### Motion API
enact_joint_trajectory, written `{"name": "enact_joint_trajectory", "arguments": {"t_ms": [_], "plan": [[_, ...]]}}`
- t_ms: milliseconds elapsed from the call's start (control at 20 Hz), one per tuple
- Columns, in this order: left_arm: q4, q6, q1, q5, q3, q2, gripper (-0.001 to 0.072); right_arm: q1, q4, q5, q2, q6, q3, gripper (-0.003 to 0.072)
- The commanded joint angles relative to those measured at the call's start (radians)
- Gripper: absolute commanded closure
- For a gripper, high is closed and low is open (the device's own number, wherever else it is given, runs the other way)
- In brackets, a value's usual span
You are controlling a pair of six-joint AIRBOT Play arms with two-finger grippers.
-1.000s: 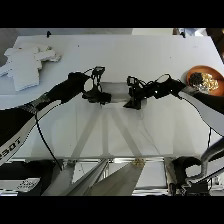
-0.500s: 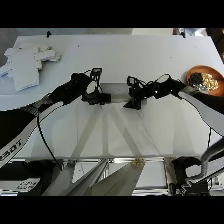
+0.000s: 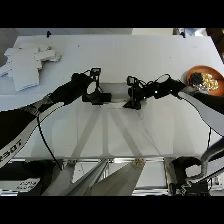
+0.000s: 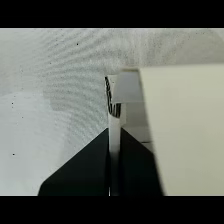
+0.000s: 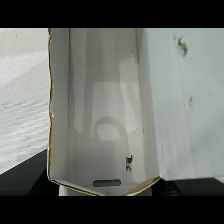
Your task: Fold the box and place the chain.
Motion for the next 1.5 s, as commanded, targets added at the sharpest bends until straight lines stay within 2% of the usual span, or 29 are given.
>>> {"name": "enact_joint_trajectory", "arguments": {"t_ms": [0,50,100,150,350,500,650,750,800,850,900,950,1000,1050,1100,1300,1450], "plan": [[-0.007,0.006,0.0,0.002,0.0,0.001,0.0619,0.0,-0.002,-0.001,0.0,-0.001,0.0,0.0311],[-0.007,0.012,0.0,0.001,0.0,0.005,0.0477,0.0,-0.002,-0.001,0.0,-0.001,0.0,0.0311],[-0.005,0.037,0.0,0.002,0.0,0.012,0.0283,0.0,-0.002,-0.001,0.0,-0.001,0.0,0.0311],[0.0,0.065,0.002,0.008,0.0,0.023,0.0183,0.0,-0.002,-0.001,0.0,-0.001,0.0,0.0311],[0.0,0.191,0.041,0.092,-0.005,0.143,0.0184,0.0,-0.002,-0.001,0.0,-0.001,0.0,0.0311],[-0.003,0.47,0.094,0.178,-0.059,0.286,0.0186,0.0,-0.002,-0.001,0.0,-0.001,0.0,0.0311],[-0.116,0.998,0.158,0.244,-0.176,0.413,0.0187,0.0,-0.002,-0.001,0.0,-0.001,0.0,0.0311],[-0.313,1.349,0.206,0.243,-0.252,0.443,0.0219,0.0,-0.002,-0.001,0.0,-0.001,0.0,0.0311],[-0.467,1.514,0.237,0.24,-0.286,0.441,0.0298,0.0,-0.002,-0.001,0.0,-0.001,0.0,0.0311],[-0.646,1.705,0.276,0.221,-0.322,0.431,0.0332,0.0,-0.002,-0.001,0.0,-0.001,0.0,0.0311],[-0.78,1.886,0.311,0.184,-0.346,0.416,0.0322,0.0,-0.002,-0.001,0.0,-0.001,0.0,0.0311],[-0.888,2.06,0.348,0.134,-0.364,0.394,0.0271,0.0,-0.002,-0.001,0.0,-0.001,0.0,0.0311],[-0.943,2.195,0.378,0.09,-0.368,0.37,0.0185,0.0,-0.002,-0.001,0.0,-0.001,0.0,0.0311],[-0.966,2.306,0.405,0.064,-0.369,0.341,0.0064,0.0,-0.002,-0.001,0.0,-0.001,0.0,0.0311],[-0.975,2.379,0.428,0.06,-0.368,0.308,-0.0001,0.0,-0.002,-0.001,0.0,-0.001,0.0,0.0311],[-0.982,2.475,0.462,0.056,-0.369,0.144,-0.0001,0.0,-0.002,-0.001,0.0,-0.001,0.0,0.0311],[-1.021,2.624,0.451,0.061,-0.365,0.068,-0.0001,0.0,-0.002,-0.001,0.0,-0.001,0.0,0.0311]]}}
